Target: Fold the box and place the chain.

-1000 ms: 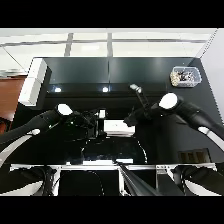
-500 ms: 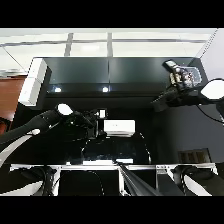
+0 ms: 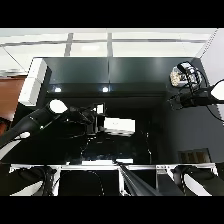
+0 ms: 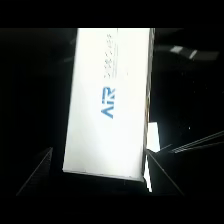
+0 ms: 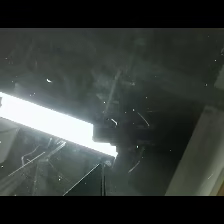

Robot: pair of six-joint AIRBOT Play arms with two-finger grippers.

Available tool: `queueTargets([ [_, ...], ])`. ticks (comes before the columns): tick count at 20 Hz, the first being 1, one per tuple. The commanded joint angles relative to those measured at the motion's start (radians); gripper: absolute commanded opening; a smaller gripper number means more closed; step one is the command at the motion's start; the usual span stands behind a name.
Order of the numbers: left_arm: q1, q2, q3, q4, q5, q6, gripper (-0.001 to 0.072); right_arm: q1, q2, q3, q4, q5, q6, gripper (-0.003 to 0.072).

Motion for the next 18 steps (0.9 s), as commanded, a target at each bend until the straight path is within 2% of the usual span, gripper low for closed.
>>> queueTargets([
  [1, -0.031, 0.025, 0.055, -0.012, -0.021, -0.036, 0.0716, -0.003, 0.001, -0.001, 0.017, -0.002, 0.013, 0.0017],
  [3, -0.081, -0.029, 0.106, -0.045, -0.007, -0.038, 0.0716, -0.003, 0.001, -0.001, 0.05, -0.02, 0.013, 0.0017],
  [7, -0.169, -0.209, 0.267, -0.04, 0.001, -0.181, 0.0716, -0.001, 0.0, -0.001, 0.068, -0.031, 0.013, 0.0017],
  [11, -0.193, -0.346, 0.375, 0.022, -0.104, -0.296, 0.0716, -0.001, 0.0, -0.001, 0.067, -0.009, 0.013, 0.0017],
  [18, -0.193, -0.36, 0.41, 0.11, -0.212, -0.356, 0.0716, -0.001, 0.0, -0.001, 0.066, 0.011, 0.012, 0.0017],
])
